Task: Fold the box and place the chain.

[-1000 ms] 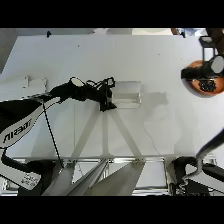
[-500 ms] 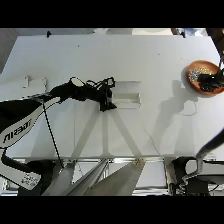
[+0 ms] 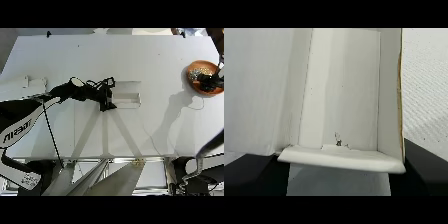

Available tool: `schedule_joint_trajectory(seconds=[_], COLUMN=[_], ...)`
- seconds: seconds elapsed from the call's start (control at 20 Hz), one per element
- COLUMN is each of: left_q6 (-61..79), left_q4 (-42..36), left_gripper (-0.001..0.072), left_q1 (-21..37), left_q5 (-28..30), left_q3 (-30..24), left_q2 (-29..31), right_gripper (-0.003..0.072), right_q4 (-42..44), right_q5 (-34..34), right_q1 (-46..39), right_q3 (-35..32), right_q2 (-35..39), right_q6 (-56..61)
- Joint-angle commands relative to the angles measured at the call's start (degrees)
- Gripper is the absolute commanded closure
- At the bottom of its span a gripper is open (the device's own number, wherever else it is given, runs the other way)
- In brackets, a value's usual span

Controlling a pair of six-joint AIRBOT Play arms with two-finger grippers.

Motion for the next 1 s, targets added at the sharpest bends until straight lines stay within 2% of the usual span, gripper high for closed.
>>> schedule_joint_trajectory(seconds=[0.0, 0.2, 0.3, 0.5, 0.8, 0.95], left_q6=[0.00, 0.00, 0.00, 0.00, 0.00, 0.00], left_q4=[0.00, 0.00, 0.00, 0.00, 0.00, 0.00], left_gripper=[0.0691, 0.0691, 0.0691, 0.0691, 0.0691, 0.0691], left_q1=[0.02, 0.02, 0.02, 0.02, 0.02, 0.02], left_q5=[0.00, 0.02, 0.02, 0.00, 0.00, 0.00], left_q3=[0.00, 0.00, 0.00, 0.00, 0.00, 0.00], left_q2=[0.00, 0.00, 0.00, 0.00, 0.00, 0.00], right_gripper=[0.0676, 0.0677, 0.0677, 0.0677, 0.0677, 0.0678], right_q4=[0.66, 0.63, 0.66, 1.38, 10.38, 10.49], right_q5=[1.22, 1.79, 4.42, 13.25, 28.28, 31.30], right_q1=[-0.07, -0.07, -0.07, 0.00, 1.55, 6.12], right_q3=[0.94, 1.14, 1.14, 1.14, 1.14, 1.14], right_q2=[0.15, 7.87, 12.57, 20.48, 26.56, 28.33], right_q6=[0.81, -1.60, -2.78, -7.58, -19.28, -21.94])
